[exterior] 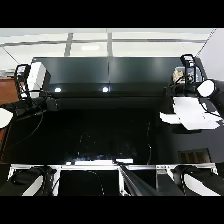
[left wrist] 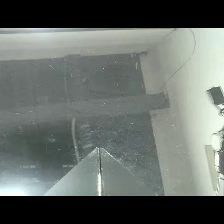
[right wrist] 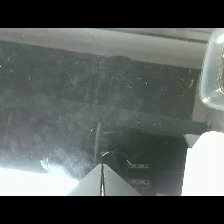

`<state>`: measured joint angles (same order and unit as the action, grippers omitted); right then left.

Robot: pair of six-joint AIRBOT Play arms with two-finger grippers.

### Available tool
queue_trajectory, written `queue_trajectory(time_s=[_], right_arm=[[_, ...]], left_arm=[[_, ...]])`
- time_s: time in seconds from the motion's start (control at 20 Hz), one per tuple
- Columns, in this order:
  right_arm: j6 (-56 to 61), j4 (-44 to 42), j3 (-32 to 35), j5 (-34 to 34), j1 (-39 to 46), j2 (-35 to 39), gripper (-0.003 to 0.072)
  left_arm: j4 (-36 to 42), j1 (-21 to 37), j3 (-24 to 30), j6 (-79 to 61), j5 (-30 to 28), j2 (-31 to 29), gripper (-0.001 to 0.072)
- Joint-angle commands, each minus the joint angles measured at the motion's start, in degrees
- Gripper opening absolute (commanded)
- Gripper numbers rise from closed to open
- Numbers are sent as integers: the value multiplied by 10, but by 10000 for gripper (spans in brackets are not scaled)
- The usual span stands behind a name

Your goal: Fold the box and place the chain.

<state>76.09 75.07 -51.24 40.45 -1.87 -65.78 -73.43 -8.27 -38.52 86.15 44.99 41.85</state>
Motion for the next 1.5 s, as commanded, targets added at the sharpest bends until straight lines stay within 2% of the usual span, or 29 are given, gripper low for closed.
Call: queue_trajectory(time_s=[0.0, 0.15, 0.3, 0.4, 0.45, 0.5, 0.55, 0.6, 0.65, 0.75, 0.85, 1.0, 1.1, 1.2, 1.3, 1.35, 1.45], right_arm=[[0, 0, 0, -1, 0, 0, 18], [0, -22, 0, -2, 0, 0, 18], [2, -155, 0, 14, -1, 0, 18], [2, -230, 0, -47, -2, -2, 20], [2, -234, 0, -87, -4, -3, 183], [1, -231, 0, -115, -4, -5, 720], [0, -203, -1, -132, -1, -5, 710], [5, -153, -6, -130, 10, -6, 710], [34, -96, -17, -117, 35, -6, 710], [133, 44, -56, -60, 131, -14, 708], [159, 120, -108, 16, 268, -38, 707], [130, 75, -171, 84, 476, -85, 707], [11, -23, -196, 150, 570, -130, 707], [-125, -83, -222, 252, 612, -187, 707], [-215, -91, -251, 343, 608, -241, 707], [-235, -82, -260, 363, 598, -261, 707], [-281, -58, -262, 362, 570, -281, 707]], left_arm=[[0, 0, 0, 0, 0, 0, 28], [0, 0, 0, 0, -2, 0, 28], [11, -1, 0, 0, -41, 0, 28], [21, -1, 0, 0, -76, 6, 28], [21, -1, 0, 0, -89, 12, 28], [21, 0, 0, 0, -98, 23, 34], [20, 0, 0, 0, -104, 35, 218], [19, 0, 0, 0, -102, 48, 639], [18, 0, 0, -2, -96, 60, 702], [13, 0, 0, -6, -82, 77, 702], [13, 0, 0, -6, -72, 87, 702], [13, 0, 0, -6, -56, 89, 702], [13, 0, 0, -6, -56, 89, 701], [14, 0, 0, -6, -56, 89, 701], [21, 0, 0, -6, -56, 89, 700], [21, -1, 0, -6, -56, 89, 700], [21, -1, 0, -6, -55, 89, 701]])
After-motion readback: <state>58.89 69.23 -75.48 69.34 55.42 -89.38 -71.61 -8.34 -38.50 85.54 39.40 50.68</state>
